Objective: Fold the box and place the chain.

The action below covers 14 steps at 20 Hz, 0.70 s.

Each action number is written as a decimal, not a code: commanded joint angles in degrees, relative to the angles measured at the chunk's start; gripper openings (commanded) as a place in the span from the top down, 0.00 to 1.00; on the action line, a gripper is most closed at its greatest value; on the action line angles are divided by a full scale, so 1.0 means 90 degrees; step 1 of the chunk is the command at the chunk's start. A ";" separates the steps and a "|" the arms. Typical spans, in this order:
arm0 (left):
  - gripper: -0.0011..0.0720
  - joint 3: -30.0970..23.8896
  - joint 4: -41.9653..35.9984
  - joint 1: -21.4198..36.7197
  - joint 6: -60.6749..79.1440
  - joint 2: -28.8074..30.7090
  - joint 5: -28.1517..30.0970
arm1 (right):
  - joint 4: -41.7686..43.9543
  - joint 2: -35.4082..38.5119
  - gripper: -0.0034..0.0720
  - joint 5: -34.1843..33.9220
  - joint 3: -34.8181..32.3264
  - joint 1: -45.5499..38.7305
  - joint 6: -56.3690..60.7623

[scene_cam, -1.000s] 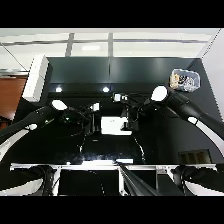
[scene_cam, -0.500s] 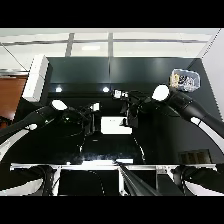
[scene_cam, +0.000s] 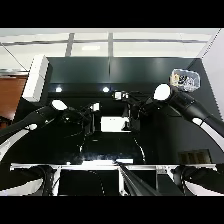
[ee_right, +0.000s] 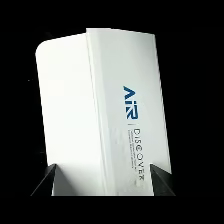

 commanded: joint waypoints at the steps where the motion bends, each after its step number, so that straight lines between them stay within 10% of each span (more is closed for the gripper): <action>1: 0.33 0.0005 0.0000 -0.0005 0.0000 -0.0002 0.0000 | -0.0163 0.0236 0.01 0.0216 -0.0010 -0.0044 0.0325; 8: 0.33 0.0005 0.0027 -0.0027 0.0002 -0.0002 0.0000 | 0.1433 0.0780 0.01 -0.1472 -0.1018 -0.0325 -0.0209; 14: 0.33 0.0005 0.0027 -0.0029 0.0000 -0.0002 0.0002 | 0.2042 0.0899 0.01 -0.1413 -0.1010 -0.0406 -0.0658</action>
